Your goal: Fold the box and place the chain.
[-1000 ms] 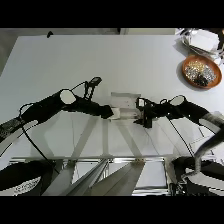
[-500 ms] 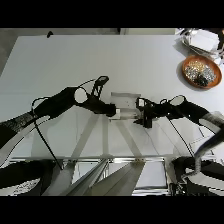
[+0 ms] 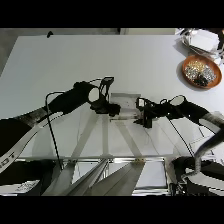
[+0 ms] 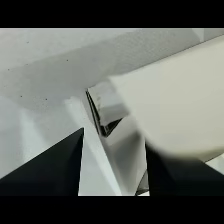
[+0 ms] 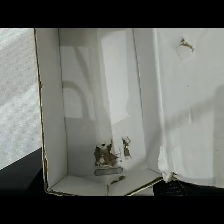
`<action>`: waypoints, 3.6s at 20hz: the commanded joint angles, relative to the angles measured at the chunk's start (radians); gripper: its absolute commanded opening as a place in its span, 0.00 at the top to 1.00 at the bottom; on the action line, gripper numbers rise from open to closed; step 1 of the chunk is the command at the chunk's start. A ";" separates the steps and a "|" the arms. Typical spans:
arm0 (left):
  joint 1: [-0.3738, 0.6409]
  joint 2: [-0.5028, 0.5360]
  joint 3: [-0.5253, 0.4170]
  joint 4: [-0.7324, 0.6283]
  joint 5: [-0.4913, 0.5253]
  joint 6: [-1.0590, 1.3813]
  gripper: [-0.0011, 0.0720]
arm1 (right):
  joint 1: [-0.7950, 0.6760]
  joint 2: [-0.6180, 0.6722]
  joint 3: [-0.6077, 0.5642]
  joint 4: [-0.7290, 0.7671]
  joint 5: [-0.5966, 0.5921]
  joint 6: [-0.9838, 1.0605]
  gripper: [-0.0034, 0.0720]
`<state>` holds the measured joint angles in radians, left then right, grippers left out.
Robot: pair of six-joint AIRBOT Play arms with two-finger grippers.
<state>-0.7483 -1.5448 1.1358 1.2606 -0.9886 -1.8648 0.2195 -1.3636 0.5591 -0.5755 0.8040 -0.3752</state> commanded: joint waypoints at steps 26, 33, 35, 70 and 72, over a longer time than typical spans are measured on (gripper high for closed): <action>-0.084 -0.162 0.142 0.141 -0.172 -0.451 0.62 | 0.000 0.000 0.000 0.000 0.000 0.000 0.57; -0.083 -0.161 0.142 0.138 -0.171 -0.451 0.98 | 0.000 0.000 0.000 0.000 0.000 0.000 0.57; -0.082 -0.157 0.142 0.130 -0.172 -0.451 0.81 | 0.000 0.001 0.000 0.000 0.000 0.000 0.57; 0.224 0.037 -0.280 -0.602 0.150 2.000 0.02 | 0.000 0.001 0.000 0.000 0.000 0.000 0.57; 0.213 0.029 -0.280 -0.602 0.146 2.000 0.02 | 0.000 0.000 0.000 0.000 0.000 0.000 0.57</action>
<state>-0.5232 -1.5021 0.8566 0.6823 -0.8505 0.1246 0.2195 -1.3636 0.5591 -0.5758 0.8040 -0.3752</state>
